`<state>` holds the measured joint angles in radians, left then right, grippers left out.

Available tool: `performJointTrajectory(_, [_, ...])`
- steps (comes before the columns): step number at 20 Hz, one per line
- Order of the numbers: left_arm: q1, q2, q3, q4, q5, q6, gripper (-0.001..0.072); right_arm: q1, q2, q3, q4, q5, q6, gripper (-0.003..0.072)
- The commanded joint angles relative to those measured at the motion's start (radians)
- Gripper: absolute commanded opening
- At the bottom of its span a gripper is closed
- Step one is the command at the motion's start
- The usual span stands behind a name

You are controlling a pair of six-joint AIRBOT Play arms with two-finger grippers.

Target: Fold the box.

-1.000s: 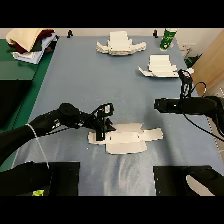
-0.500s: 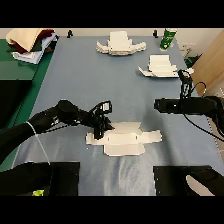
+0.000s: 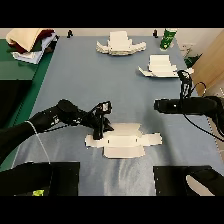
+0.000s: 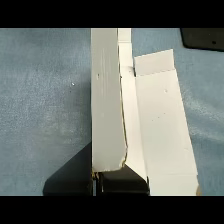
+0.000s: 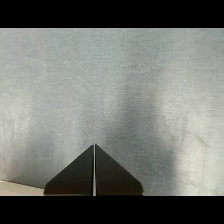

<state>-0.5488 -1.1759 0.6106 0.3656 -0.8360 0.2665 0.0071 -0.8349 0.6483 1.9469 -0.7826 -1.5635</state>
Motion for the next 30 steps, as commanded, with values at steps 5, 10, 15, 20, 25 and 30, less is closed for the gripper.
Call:
performJointTrajectory(5, [0.000, -0.001, -0.003, 0.045, -0.039, -0.058, 0.0014, 0.001, 0.000, 0.000, 0.003, -0.014, 0.000, 0.0003])
performJointTrajectory(10, [0.000, -0.001, -0.003, 0.043, -0.039, -0.057, 0.0014, 0.001, 0.007, 0.000, 0.047, -0.171, 0.000, 0.0003])
performJointTrajectory(15, [0.000, -0.001, -0.003, 0.043, -0.039, -0.057, 0.0014, 0.096, 0.074, -0.007, 0.051, -0.470, 0.000, 0.0002])
performJointTrajectory(20, [0.000, -0.001, -0.003, 0.043, -0.038, -0.057, 0.0013, 0.479, 0.250, -0.121, 0.047, -0.404, 0.000, 0.0001])
performJointTrajectory(25, [0.000, -0.001, -0.003, 0.043, -0.038, -0.057, 0.0013, 0.951, 0.229, -0.188, -0.040, -0.322, -0.064, 0.0281])
performJointTrajectory(30, [0.000, -0.001, -0.003, 0.043, -0.037, -0.057, 0.0014, 1.096, 0.032, -0.190, -0.413, -0.128, -0.084, 0.0591])
